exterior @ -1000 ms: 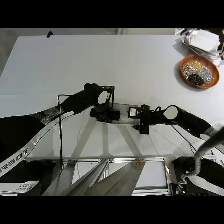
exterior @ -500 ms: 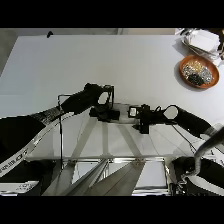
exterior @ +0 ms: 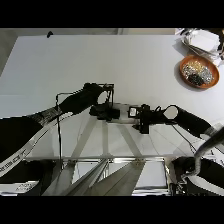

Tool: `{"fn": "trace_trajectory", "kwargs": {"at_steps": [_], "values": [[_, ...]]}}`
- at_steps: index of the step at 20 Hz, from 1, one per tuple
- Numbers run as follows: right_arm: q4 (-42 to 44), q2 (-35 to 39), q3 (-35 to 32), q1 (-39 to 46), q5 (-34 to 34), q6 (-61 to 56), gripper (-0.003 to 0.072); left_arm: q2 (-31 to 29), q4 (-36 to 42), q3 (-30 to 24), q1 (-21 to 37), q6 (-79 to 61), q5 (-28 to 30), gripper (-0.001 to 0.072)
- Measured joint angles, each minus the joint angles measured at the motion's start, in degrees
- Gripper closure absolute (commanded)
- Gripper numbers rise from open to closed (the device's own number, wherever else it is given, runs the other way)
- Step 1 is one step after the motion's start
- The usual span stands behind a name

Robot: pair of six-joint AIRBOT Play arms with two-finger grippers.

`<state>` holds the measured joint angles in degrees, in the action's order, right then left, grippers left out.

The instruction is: Fold the box and place the chain.

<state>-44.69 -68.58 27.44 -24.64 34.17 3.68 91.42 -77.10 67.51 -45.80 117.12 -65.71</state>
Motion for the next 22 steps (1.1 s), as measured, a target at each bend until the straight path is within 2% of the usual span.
{"fn": "trace_trajectory", "kwargs": {"at_steps": [1,3,5,6,12,15,18,22], "values": [[0.0,0.0,0.0,0.0,0.0,0.0,0.0272,-0.6,-0.1,-0.2,0.2,-0.8,-0.4,0.0273],[0.0,0.0,0.0,0.0,0.0,0.0,0.0272,-2.1,-0.7,-0.9,1.0,-2.6,-1.4,0.0194],[0.0,0.0,0.0,0.0,0.0,-0.1,0.0272,-4.0,-0.6,-2.1,1.9,-5.3,-1.6,0.0146],[0.0,0.0,0.0,0.0,0.0,-0.2,0.0272,-5.2,-0.5,-3.0,2.6,-8.4,-2.1,0.0069],[0.0,0.0,0.0,0.0,0.0,-0.2,0.0272,-15.5,0.1,-6.2,11.0,-39.9,-6.5,0.0053],[0.1,0.0,0.0,0.0,0.0,-0.2,0.0272,-20.2,2.2,-6.6,16.9,-57.2,-7.7,0.0009],[0.1,0.0,0.0,0.0,0.0,-0.2,0.0272,-21.8,6.5,-8.2,21.2,-77.0,-7.7,0.0008],[0.1,0.0,0.0,0.0,0.0,-0.2,0.0272,-19.8,17.6,-14.5,24.0,-107.3,-4.2,0.0008]]}}
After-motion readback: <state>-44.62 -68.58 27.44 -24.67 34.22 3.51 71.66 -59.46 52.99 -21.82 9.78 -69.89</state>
